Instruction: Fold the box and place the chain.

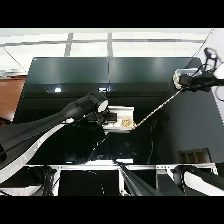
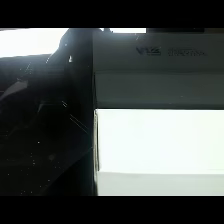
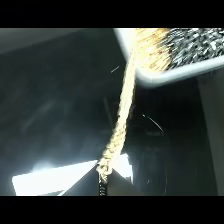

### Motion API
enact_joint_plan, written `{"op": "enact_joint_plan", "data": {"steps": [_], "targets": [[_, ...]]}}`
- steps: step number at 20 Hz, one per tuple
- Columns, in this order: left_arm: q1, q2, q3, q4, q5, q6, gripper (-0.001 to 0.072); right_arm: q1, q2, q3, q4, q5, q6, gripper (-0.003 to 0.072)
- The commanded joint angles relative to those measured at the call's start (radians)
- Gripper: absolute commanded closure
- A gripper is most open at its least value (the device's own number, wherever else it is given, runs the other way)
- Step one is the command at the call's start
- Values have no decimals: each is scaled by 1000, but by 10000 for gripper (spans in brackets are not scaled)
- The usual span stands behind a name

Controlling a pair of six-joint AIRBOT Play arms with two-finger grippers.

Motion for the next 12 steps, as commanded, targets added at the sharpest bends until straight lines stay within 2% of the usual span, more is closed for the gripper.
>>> {"op": "enact_joint_plan", "data": {"steps": [1,4,7,9,12], "targets": [[0,0,1,0,2,0,680,3,248,1,174,234,-148,673],[0,0,1,0,2,0,680,3,381,1,376,329,-189,673],[0,0,1,0,-1,0,680,3,414,1,538,389,-214,673],[0,0,1,0,-1,0,680,18,414,-3,594,399,-215,673],[0,0,1,0,-1,0,681,111,413,-20,594,408,-215,673]]}}
